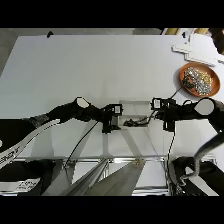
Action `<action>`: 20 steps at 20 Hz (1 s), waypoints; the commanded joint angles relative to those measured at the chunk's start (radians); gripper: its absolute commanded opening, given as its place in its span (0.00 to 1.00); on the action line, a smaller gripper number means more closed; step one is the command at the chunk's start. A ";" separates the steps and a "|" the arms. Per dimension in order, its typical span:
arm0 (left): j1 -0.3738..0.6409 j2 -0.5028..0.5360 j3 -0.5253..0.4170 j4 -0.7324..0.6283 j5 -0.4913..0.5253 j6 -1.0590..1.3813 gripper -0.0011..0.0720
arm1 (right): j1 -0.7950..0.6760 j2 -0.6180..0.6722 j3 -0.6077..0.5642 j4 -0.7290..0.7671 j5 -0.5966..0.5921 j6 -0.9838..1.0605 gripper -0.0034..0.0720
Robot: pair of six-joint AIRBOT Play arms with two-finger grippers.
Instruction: Fold the box and place the chain.
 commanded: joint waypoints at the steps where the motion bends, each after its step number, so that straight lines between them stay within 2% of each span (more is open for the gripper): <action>1: 0.000 0.000 0.001 0.001 -0.001 0.001 0.44 | 0.082 0.066 0.000 0.217 0.029 0.075 0.07; 3: 0.000 0.000 0.001 0.001 -0.001 0.001 0.44 | 0.167 0.065 0.000 0.370 -0.020 0.074 0.07; 4: 0.000 0.000 0.001 0.001 -0.001 0.001 0.44 | 0.217 0.065 0.000 0.401 -0.069 0.075 0.07; 7: 0.000 0.000 0.001 0.001 -0.001 0.001 0.44 | 0.327 0.056 0.000 0.401 -0.200 0.126 0.07; 11: 0.000 0.000 0.001 0.001 -0.001 0.001 0.44 | 0.354 -0.018 0.000 0.329 -0.267 0.219 0.08; 13: 0.000 0.000 0.001 0.001 -0.001 0.001 0.44 | 0.354 -0.060 0.000 0.268 -0.269 0.282 0.34; 15: 0.000 0.000 0.001 0.001 -0.001 0.001 0.44 | 0.317 -0.046 0.004 0.212 -0.246 0.296 0.36; 18: 0.000 0.000 0.001 0.001 0.000 0.001 0.44 | 0.193 0.064 0.013 0.083 -0.150 0.259 0.38; 20: 0.000 0.000 0.001 0.001 -0.001 0.001 0.44 | 0.095 0.130 0.013 -0.046 -0.061 0.189 0.44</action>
